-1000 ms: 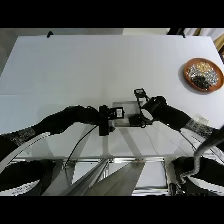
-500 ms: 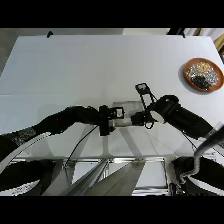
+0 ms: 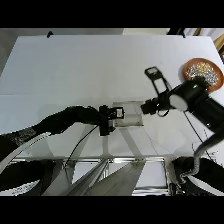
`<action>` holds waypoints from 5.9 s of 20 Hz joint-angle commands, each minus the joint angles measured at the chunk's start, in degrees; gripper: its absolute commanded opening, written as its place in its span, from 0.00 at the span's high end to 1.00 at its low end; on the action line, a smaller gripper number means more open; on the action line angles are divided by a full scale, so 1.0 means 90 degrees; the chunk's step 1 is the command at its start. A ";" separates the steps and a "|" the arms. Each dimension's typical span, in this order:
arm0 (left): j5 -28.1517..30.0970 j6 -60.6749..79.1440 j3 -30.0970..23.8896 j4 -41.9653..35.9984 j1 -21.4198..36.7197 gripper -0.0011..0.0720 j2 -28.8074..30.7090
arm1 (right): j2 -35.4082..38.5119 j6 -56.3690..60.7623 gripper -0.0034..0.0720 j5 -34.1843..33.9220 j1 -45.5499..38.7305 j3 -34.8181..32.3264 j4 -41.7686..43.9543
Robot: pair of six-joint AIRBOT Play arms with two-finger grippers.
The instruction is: Fold the box and place the chain.
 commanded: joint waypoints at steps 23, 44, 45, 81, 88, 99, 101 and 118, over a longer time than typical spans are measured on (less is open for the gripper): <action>0.0007 0.0002 0.0002 0.0002 -0.0002 0.70 0.0002 | -0.3602 -0.2793 0.66 -0.2946 -0.6630 0.1438 0.0782; 0.0010 0.0002 0.0002 0.0002 -0.0002 0.70 0.0002 | -0.3954 -0.2965 0.93 -0.3184 -0.6632 0.1435 0.0923; 0.0007 0.0002 0.0002 0.0002 -0.0002 0.70 0.0002 | -0.3939 -0.2965 0.94 -0.3133 -0.6632 0.1435 0.0923; 0.0007 0.0002 0.0002 0.0002 -0.0002 0.70 0.0002 | 0.2890 -0.3053 0.94 0.1843 -0.2829 0.1163 0.4367; 0.0007 0.0002 0.0002 0.0002 -0.0002 0.70 0.0002 | 0.2659 -0.2533 0.94 -0.0772 -0.1044 -0.1042 0.4486; 0.0007 0.0002 0.0002 0.0005 -0.0002 0.70 0.0002 | 0.0658 -0.1564 0.94 -0.2795 -0.0019 -0.2171 0.3813; 0.0007 0.0002 0.0002 0.0005 -0.0002 0.70 0.0002 | 0.0423 -0.1450 0.94 -0.2888 0.0027 -0.2176 0.3876; 0.0007 0.0002 0.0002 0.0002 -0.0002 0.70 0.0002 | 0.0257 -0.1392 0.65 -0.1253 0.0036 -0.1355 0.2516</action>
